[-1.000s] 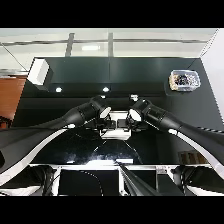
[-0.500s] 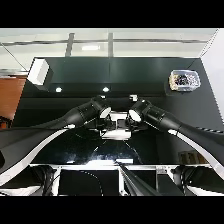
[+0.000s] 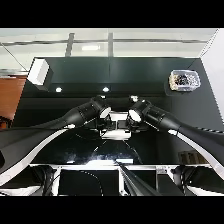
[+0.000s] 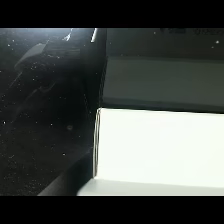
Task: Fold the box and place the chain.
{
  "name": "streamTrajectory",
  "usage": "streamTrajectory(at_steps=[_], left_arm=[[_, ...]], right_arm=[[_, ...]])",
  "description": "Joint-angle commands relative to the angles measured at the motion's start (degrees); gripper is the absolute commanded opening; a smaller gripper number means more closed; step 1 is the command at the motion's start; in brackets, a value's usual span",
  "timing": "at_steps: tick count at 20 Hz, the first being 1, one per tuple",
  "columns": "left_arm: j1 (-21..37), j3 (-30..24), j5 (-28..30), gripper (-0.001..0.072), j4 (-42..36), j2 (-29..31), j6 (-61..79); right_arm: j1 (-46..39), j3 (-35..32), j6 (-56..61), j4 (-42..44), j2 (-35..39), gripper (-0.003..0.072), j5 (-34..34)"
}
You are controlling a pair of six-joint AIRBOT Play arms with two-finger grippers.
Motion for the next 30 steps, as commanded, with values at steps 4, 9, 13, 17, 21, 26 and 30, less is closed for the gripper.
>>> streamTrajectory(at_steps=[4, 9, 13, 17, 21, 26, 30], left_arm=[[0.0, 0.0, 0.2, 0.0031, 0.0, 0.0, 0.0], [0.0, 0.0, 0.2, 0.0030, 0.0, 0.0, 0.0], [0.0, 0.0, 0.0, 0.0030, 0.0, 0.0, 0.0], [0.0, 0.0, 0.0, 0.0031, 0.0, 0.0, 0.0], [0.0, 0.0, 0.0, 0.0030, 0.0, 0.0, 0.0], [0.0, 0.0, 0.0, 0.0031, 0.0, 0.0, 0.0], [0.0, 0.0, 0.1, 0.0030, 0.0, 0.0, 0.0]], right_arm=[[0.2, 0.0, -0.2, 0.1, 0.0, 0.0172, 0.2], [0.2, 0.0, -0.2, 0.0, 0.0, 0.0172, -0.2], [0.2, 0.0, -0.2, 0.0, 0.0, 0.0171, -0.2], [0.2, 0.0, -0.2, 0.3, 0.0, 0.0171, -0.1], [0.2, 0.0, -0.2, 0.3, 0.0, 0.0012, -0.2], [0.2, 0.0, -0.2, 0.3, 0.0, 0.0012, -0.3], [0.2, 0.0, -0.2, 0.3, 0.0, 0.0141, -0.5]])
